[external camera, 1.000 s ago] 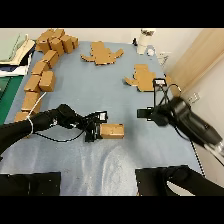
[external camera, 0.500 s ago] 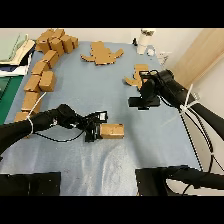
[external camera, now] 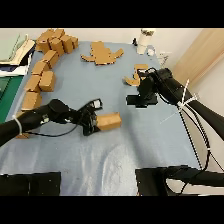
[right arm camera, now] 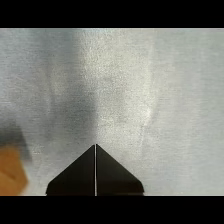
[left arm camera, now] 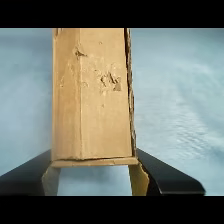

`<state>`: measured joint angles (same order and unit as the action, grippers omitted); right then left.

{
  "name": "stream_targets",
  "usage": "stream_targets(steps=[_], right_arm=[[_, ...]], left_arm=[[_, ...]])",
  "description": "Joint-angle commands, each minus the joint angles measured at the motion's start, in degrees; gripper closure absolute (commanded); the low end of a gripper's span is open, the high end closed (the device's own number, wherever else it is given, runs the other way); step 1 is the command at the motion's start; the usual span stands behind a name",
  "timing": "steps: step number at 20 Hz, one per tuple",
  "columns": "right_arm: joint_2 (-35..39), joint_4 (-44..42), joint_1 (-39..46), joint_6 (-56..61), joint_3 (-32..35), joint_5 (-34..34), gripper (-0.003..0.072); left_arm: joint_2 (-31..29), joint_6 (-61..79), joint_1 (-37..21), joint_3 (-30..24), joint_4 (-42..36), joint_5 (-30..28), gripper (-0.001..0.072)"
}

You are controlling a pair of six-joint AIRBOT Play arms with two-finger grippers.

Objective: Fold the box.

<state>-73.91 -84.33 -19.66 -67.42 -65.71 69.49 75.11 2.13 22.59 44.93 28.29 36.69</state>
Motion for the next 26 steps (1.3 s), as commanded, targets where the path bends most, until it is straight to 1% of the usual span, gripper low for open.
stream_targets(steps=[1, 3, 5, 6, 8, 10, 12, 14, 17, 20, 26], right_arm=[[-0.04, -0.02, 0.04, -0.09, -0.04, -0.07, 0.0683], [-0.04, -0.02, 0.04, -0.11, -0.04, -0.09, 0.0683], [-0.04, -0.04, 0.04, -0.11, -0.04, -0.09, 0.0683], [-0.04, -0.04, 0.04, -0.11, -0.04, -0.09, 0.0683], [-0.04, -0.04, 0.04, -0.11, -0.04, -0.09, 0.0683], [-0.04, -0.09, 0.04, -0.13, -0.04, -0.11, 0.0683], [-0.04, -0.09, 0.04, -0.13, -0.04, -0.11, 0.0683], [-0.04, -0.22, 0.04, -0.11, -0.04, -0.11, 0.0683], [-0.04, -1.29, 0.02, -0.13, -0.04, -0.04, 0.0683], [-0.04, -2.95, 0.0, -0.15, -0.04, -0.04, 0.0683], [-0.04, -4.02, -0.09, -0.17, -0.04, -0.04, 0.0683]], left_arm=[[-4.46, -15.32, -6.97, 0.02, 7.21, -4.24, 0.0288], [-6.23, -26.05, -13.49, 0.02, 14.49, -6.45, 0.0288], [-7.02, -36.48, -20.98, 0.02, 21.22, -6.54, 0.0288], [-6.99, -41.86, -24.87, 0.02, 23.61, -5.7, 0.0287], [-6.95, -49.53, -31.28, 0.02, 27.56, -2.23, 0.0288], [-6.93, -54.55, -35.39, 0.0, 30.95, -0.33, 0.0288], [-6.84, -57.13, -37.2, 0.02, 33.33, -0.26, 0.0288], [-6.12, -57.29, -37.31, 0.02, 33.97, -0.7, 0.0288], [-2.95, -60.48, -37.31, 0.02, 33.92, -1.7, 0.0287], [0.09, -64.0, -37.31, 0.07, 33.92, -4.81, 0.0288], [1.01, -65.18, -37.24, 0.22, 33.92, -13.64, 0.0287]])
